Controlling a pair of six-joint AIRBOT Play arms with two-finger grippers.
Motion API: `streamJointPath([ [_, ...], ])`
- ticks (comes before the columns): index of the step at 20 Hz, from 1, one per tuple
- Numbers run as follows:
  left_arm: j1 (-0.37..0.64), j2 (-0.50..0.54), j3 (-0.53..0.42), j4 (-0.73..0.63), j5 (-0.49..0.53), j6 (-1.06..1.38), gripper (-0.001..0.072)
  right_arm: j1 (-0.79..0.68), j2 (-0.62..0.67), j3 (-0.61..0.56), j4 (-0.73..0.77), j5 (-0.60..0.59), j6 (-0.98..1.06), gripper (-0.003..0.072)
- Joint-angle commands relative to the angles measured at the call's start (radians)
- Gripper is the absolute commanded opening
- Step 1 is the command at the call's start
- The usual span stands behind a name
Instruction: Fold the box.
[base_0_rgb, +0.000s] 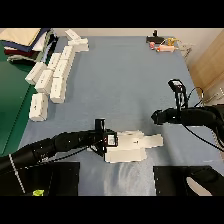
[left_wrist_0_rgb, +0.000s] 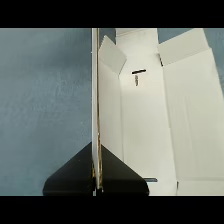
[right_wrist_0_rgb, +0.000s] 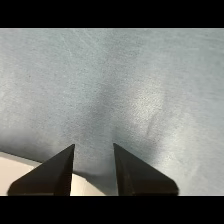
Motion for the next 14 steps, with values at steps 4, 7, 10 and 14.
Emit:
streamJointPath([
  [4,-0.005,0.001,-0.009,0.001,-0.070,-0.104,0.0012,0.000,0.000,0.000,0.008,0.000,0.000,0.0383],
  [7,-0.005,0.001,-0.009,0.001,-0.126,-0.151,0.0012,0.000,0.000,0.000,0.009,-0.001,0.000,0.0384],
  [10,-0.005,0.001,-0.009,0.001,-0.170,-0.180,0.0011,0.000,0.000,0.000,0.009,-0.001,0.000,0.0383],
  [14,-0.003,0.001,-0.008,0.001,-0.168,-0.203,0.0011,0.000,0.000,0.000,0.009,-0.001,0.000,0.0383],
])
